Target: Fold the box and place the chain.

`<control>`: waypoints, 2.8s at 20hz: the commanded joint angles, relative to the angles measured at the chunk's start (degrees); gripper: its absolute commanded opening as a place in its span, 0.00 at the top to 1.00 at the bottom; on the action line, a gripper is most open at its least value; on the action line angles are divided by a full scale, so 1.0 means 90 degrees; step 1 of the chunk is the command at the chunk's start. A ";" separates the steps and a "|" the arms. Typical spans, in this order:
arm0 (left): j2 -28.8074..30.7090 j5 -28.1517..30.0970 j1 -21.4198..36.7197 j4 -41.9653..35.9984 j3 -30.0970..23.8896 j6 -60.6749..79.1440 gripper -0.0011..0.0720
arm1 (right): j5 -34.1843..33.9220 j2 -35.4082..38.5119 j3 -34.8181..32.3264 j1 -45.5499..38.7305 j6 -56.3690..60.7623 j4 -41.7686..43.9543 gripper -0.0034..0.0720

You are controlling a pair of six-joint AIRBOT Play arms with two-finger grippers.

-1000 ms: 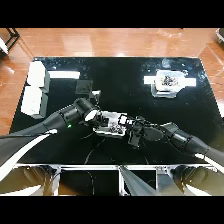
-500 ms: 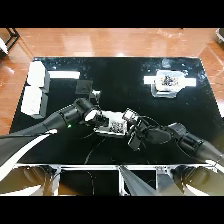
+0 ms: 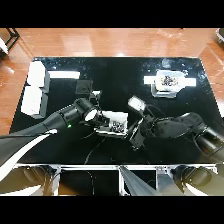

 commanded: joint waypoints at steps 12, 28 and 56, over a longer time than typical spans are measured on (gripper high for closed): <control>-0.0005 0.0002 0.0000 -0.0002 0.0000 0.0002 0.95 | -0.0061 0.0002 0.2045 -0.0299 0.0624 0.1707 0.91; -0.0005 0.0032 0.0000 0.0002 0.0000 0.0002 0.95 | -0.0661 -0.0049 0.2589 -0.0877 0.1001 0.1486 0.91; -0.0005 0.0041 0.0007 -0.0002 0.0000 0.0000 0.95 | 0.2368 -0.0223 -0.1581 -0.0542 -0.2720 0.0304 0.06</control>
